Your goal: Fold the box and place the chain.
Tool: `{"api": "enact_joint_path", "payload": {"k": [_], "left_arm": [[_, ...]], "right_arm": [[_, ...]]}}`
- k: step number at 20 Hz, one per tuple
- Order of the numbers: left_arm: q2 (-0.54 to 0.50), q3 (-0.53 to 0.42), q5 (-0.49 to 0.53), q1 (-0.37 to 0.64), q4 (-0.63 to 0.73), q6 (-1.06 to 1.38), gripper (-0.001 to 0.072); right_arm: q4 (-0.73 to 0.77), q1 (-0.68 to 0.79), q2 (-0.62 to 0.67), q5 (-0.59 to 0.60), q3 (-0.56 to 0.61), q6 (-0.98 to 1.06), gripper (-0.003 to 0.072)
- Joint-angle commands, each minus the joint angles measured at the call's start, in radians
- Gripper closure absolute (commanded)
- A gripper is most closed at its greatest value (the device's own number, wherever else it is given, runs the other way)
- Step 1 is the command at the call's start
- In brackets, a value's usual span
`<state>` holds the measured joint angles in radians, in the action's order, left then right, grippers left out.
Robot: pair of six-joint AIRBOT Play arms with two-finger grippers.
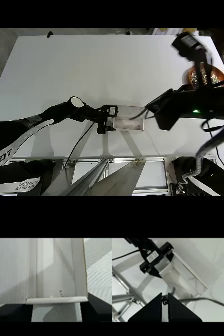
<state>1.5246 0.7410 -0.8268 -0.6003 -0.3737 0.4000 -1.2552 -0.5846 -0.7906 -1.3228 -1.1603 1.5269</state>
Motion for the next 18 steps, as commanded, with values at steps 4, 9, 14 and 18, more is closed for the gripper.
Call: {"api": "enact_joint_path", "payload": {"k": [4, 9, 14, 18], "left_arm": [[-0.001, 0.0, 0.0, 0.0, 0.0, 0.0, 0.0455], [-0.001, 0.0, 0.0, 0.0, 0.0, 0.0, 0.0455], [-0.001, 0.0, 0.0, 0.0, 0.0, 0.0, 0.0455], [-0.001, 0.0, 0.0, 0.0, 0.0, 0.0, 0.0455]], "right_arm": [[0.006, -0.044, -0.074, 0.163, 0.184, 0.021, 0.067], [0.005, -0.044, -0.159, 0.246, 0.287, 0.021, 0.0669], [0.043, -0.044, -0.253, 0.254, 0.335, 0.017, 0.0599], [0.042, -0.043, -0.233, 0.171, 0.249, 0.009, 0.0386]]}}
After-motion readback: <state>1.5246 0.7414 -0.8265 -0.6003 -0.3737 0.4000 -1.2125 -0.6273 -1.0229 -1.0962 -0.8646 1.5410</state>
